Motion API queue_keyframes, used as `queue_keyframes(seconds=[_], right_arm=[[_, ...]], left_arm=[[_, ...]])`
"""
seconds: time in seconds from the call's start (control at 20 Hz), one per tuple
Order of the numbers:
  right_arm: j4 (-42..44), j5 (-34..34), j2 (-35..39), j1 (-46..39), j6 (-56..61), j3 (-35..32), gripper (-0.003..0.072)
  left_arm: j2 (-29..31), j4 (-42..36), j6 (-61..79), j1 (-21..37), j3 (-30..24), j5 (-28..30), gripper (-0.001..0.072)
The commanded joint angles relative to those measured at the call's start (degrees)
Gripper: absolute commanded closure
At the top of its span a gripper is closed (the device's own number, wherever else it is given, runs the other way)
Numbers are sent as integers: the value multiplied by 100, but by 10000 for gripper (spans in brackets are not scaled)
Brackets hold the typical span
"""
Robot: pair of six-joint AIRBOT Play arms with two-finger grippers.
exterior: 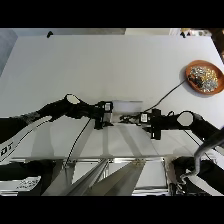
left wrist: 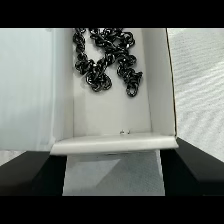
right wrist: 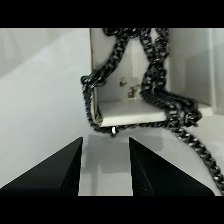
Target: Fold the box and place the chain.
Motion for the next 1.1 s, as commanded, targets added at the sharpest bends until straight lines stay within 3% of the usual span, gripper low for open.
queue_keyframes(seconds=[0.0, 0.25, 0.35, 0.7, 0.75, 0.9, 1.05], right_arm=[[367, -291, -46, 9, -315, -33, 395], [367, -251, -52, 9, -315, -35, 398], [365, -116, -57, 9, -343, -35, 466], [365, -11, -63, 160, -455, -35, 467], [361, -26, -74, 203, -455, -35, 488], [205, -7, -72, 210, -323, -35, 652], [-170, 4, 15, 142, 267, -35, 669]], left_arm=[[4, 2, 0, 4, 4, 2, 436], [4, 2, 0, 4, 4, 2, 436], [4, 2, 0, 4, 4, 2, 436], [4, 2, 0, 4, 4, 2, 436], [4, 2, 0, 4, 4, 2, 436], [4, 2, 0, 4, 4, 2, 436], [4, 2, 0, 4, 4, 2, 436]])
